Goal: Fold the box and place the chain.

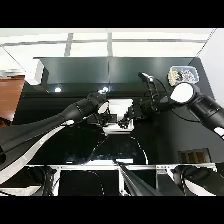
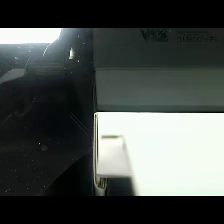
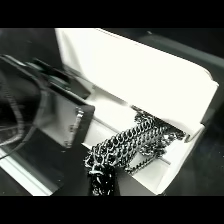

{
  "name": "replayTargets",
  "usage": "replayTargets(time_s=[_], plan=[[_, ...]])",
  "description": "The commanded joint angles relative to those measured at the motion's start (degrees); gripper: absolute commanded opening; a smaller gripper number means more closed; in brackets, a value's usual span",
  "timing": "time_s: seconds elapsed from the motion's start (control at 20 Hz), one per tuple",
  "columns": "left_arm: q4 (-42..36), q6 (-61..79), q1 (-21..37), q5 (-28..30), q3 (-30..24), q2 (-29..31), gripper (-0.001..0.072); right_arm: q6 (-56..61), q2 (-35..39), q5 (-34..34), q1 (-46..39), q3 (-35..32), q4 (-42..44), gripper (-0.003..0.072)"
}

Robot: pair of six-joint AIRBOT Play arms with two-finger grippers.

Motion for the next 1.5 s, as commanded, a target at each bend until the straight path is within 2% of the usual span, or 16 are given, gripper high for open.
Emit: replayTargets(time_s=[0.0, 0.15, 0.35, 0.45, 0.65, 0.7, 0.75, 0.8, 1.05, 1.15, 1.25, 1.35, 1.45], plan=[[0.0, 0.0, 0.0, 0.0, 0.0, 0.0, 0.0025, 0.0, 0.0, -2.5, 0.2, -2.0, -0.5, 0.0264], [0.0, 0.0, 0.0, 0.0, 0.0, 0.0, 0.0025, 0.0, 0.2, -0.6, -2.2, -1.8, -3.7, 0.0264], [0.0, 0.0, 0.0, 0.0, 0.0, 0.0, 0.0025, 0.0, 0.7, 4.0, -11.7, -1.8, -9.1, 0.0263], [0.0, 0.1, 0.0, -0.2, 0.0, 0.0, 0.0025, -0.3, 0.7, 4.2, -15.0, -1.8, -9.6, 0.0263], [-1.9, 0.0, 0.0, -1.1, 0.9, 0.0, 0.0031, -2.4, 0.7, 3.5, -15.5, -1.8, -9.7, 0.0263], [-1.6, 0.0, -0.1, -1.9, 1.8, 0.1, 0.0157, -2.7, 0.7, 3.5, -15.5, -1.8, -9.8, 0.0263], [-1.2, 0.0, -0.3, -2.0, 2.5, 0.5, 0.0401, -2.8, 0.7, 3.3, -15.5, -1.8, -9.9, 0.0263], [-0.7, 0.0, -0.4, -2.0, 3.0, 1.3, 0.0532, -2.8, 0.7, 3.0, -15.5, -1.8, -9.9, 0.0263], [11.2, 3.6, -2.6, -6.6, 2.9, 10.1, 0.0532, -2.8, 0.7, 2.9, -15.5, -1.8, -9.9, 0.0263], [15.0, 4.0, -2.3, -7.0, 0.5, 15.4, 0.0528, -2.8, 0.7, 2.9, -15.5, -1.8, -9.9, 0.0263], [19.1, 2.6, 0.3, -6.5, -5.3, 21.6, 0.0527, -2.8, 0.6, 2.8, -15.5, -1.8, -9.9, 0.0263], [17.0, 3.2, 5.7, -3.7, -12.9, 28.5, 0.0527, -2.8, 0.6, 2.9, -15.5, -1.8, -9.8, 0.0263], [8.9, 8.9, 12.0, 4.0, -21.0, 35.4, 0.0527, -2.8, 0.6, 2.9, -15.5, -1.8, -9.8, 0.0263]])
